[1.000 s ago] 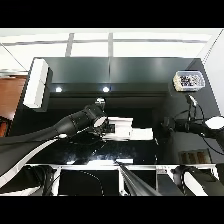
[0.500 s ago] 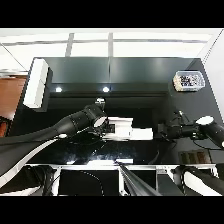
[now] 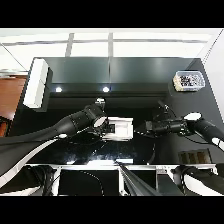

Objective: Fold the box and place the chain.

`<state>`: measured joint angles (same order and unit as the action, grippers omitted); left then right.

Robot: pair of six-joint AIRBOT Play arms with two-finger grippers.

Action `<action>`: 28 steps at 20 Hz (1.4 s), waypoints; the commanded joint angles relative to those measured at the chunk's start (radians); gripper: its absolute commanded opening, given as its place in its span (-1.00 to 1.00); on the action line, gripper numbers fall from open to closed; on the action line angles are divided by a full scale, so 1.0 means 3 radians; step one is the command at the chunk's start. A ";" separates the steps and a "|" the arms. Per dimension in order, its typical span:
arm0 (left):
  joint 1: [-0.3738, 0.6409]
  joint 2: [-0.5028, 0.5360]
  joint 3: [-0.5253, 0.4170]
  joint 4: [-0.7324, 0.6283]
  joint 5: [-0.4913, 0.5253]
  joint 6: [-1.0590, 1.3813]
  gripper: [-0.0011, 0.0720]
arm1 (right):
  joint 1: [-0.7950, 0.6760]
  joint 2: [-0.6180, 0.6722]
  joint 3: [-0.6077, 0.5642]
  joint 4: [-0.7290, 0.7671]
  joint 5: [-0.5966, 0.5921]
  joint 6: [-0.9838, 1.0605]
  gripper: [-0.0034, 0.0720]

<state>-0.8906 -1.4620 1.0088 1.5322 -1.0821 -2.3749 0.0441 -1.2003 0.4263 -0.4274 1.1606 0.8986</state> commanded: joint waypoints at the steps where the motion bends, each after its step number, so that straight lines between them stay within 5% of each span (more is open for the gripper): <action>1: 0.0001 -0.0003 -0.0001 0.0003 0.0010 0.0001 -0.89 | 0.0078 -0.0006 0.0084 0.0109 0.0220 -0.0146 0.87; 6: 0.0001 -0.0003 -0.0001 0.0003 0.0011 0.0001 -0.89 | 0.0511 -0.0006 0.0148 0.0109 -0.0197 -0.0028 0.85; 11: 0.0001 -0.0003 -0.0001 0.0004 0.0011 0.0001 -0.89 | 0.1043 -0.0006 0.0374 -0.0142 -0.0858 0.0706 0.51; 15: 0.0001 -0.0003 -0.0001 0.0004 0.0013 0.0001 -0.89 | 0.1506 -0.0006 0.0641 -0.1026 -0.1156 0.1793 0.49; 18: 0.0001 -0.0003 -0.0001 0.0003 0.0013 0.0001 -0.89 | 0.1757 -0.0006 0.0853 -0.1878 -0.1105 0.2570 0.49; 22: 0.0001 -0.0003 -0.0001 0.0003 0.0013 0.0001 -0.89 | 0.1916 -0.0006 0.1030 -0.2276 -0.0978 0.3059 0.49; 27: 0.0001 -0.0003 -0.0001 0.0004 0.0015 0.0001 -0.89 | 0.2043 -0.0146 0.1347 -0.3054 -0.0495 0.3845 0.33; 28: 0.0001 -0.0003 -0.0001 0.0003 0.0015 0.0001 -0.89 | 0.2094 -0.0191 0.1422 -0.3146 -0.0394 0.3913 0.16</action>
<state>-0.8902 -1.4620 1.0088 1.5322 -1.0748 -2.3741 0.6411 -1.2293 0.7944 -1.2175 0.9443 1.9274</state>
